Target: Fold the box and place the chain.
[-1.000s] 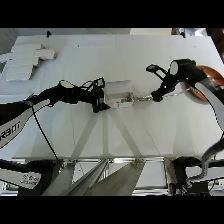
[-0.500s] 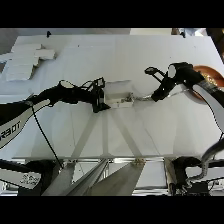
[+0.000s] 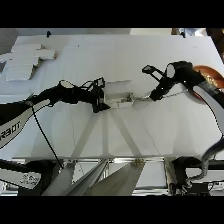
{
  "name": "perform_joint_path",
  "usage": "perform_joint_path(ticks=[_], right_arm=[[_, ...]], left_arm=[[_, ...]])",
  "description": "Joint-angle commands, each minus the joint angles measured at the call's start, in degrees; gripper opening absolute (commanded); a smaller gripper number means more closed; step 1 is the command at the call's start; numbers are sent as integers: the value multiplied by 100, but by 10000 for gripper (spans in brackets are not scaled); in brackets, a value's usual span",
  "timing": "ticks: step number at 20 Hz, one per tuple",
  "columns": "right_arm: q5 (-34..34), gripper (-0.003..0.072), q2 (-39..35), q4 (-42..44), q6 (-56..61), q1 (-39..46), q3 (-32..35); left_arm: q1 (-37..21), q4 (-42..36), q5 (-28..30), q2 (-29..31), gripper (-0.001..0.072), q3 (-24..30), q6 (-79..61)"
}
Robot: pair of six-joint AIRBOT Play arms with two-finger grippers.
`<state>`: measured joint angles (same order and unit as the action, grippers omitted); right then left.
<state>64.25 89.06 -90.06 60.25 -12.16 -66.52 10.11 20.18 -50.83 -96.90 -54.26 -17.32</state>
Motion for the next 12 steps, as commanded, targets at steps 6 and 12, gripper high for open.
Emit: perform_joint_path(ticks=[6,12], right_arm=[[-372,550,20,-59,-1139,28,7],[-332,546,216,-55,-1285,50,11]], left_arm=[[0,0,2,4,479,-4,0],[0,0,2,4,479,-4,0]])
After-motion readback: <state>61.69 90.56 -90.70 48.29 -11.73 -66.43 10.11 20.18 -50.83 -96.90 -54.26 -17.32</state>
